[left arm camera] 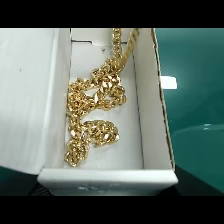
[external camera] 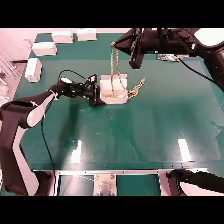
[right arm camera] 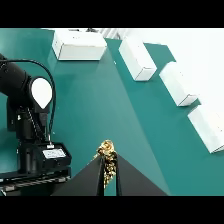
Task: Fold the box and place the chain.
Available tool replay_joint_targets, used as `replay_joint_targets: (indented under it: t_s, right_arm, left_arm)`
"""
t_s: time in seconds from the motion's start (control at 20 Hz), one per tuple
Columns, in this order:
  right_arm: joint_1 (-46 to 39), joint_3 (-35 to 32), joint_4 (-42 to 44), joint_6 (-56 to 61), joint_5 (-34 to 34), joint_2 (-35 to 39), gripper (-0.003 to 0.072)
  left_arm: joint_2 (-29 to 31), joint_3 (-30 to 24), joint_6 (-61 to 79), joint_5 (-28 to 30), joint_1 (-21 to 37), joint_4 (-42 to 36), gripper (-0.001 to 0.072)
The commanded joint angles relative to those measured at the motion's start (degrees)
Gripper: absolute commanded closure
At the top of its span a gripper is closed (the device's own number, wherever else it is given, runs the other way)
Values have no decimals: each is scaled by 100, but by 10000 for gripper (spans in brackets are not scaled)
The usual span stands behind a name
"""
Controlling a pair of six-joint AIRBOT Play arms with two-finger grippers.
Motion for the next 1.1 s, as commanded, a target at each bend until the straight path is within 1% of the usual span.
replay_joint_targets:
  t_s: [0.0,0.25,0.3,0.35,0.4,0.6,0.7,0.85,0.95,1.05]
  right_arm:
    - [11,-245,-4,251,-70,-256,682]
    - [-157,-546,-98,398,-63,-1130,679]
    - [-210,-546,-201,389,-4,-1228,572]
    - [-275,-546,-302,378,46,-1252,276]
    - [-365,-544,-339,376,236,-1233,84]
    - [-841,-538,-352,293,968,-1049,85]
    - [-1196,-560,-424,-48,1255,-1069,86]
    - [-1703,-837,-461,-1067,1270,-1259,86]
    - [-1928,-942,-520,-1790,1268,-1585,86]
    - [-2041,-938,-531,-2258,1143,-1989,85]
  left_arm:
    - [4,4,0,0,7,0,262]
    - [4,7,0,-2,7,2,263]
    - [4,4,0,0,7,2,263]
    - [4,4,0,0,7,2,263]
    - [4,4,0,0,7,2,263]
    - [4,4,0,0,7,2,263]
    - [4,4,0,2,7,2,263]
    - [4,7,0,0,7,0,263]
    - [4,4,0,0,7,0,263]
    - [4,7,0,0,7,2,263]
